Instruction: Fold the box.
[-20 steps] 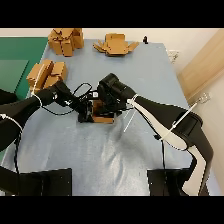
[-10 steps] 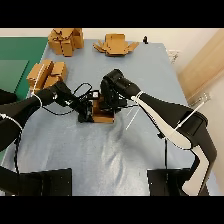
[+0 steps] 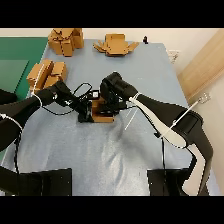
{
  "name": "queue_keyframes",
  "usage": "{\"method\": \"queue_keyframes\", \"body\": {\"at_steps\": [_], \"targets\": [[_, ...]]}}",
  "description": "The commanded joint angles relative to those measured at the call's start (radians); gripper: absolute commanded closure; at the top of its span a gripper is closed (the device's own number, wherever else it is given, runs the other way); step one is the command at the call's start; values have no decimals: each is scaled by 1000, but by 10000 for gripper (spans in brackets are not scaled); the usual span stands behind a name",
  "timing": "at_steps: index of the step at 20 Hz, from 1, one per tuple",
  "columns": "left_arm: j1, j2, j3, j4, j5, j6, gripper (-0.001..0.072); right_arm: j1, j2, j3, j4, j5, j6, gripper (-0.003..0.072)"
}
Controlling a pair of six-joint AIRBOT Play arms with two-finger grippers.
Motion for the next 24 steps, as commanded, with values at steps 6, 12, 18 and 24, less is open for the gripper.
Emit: {"method": "queue_keyframes", "body": {"at_steps": [6, 12, 18, 24], "targets": [[1, 0, 1, 0, 3, 3, 694, -1, 31, -1, 6, 2, -32, 255], [1, 0, 1, 0, 3, 3, 694, -4, 116, -1, -11, -9, -93, 251], [1, 0, 1, 1, 2, 3, 694, -74, 300, -183, 0, 85, -126, 460], [1, 0, 1, 1, -1, 3, 694, -323, 556, -624, 375, 545, -339, 686]]}}
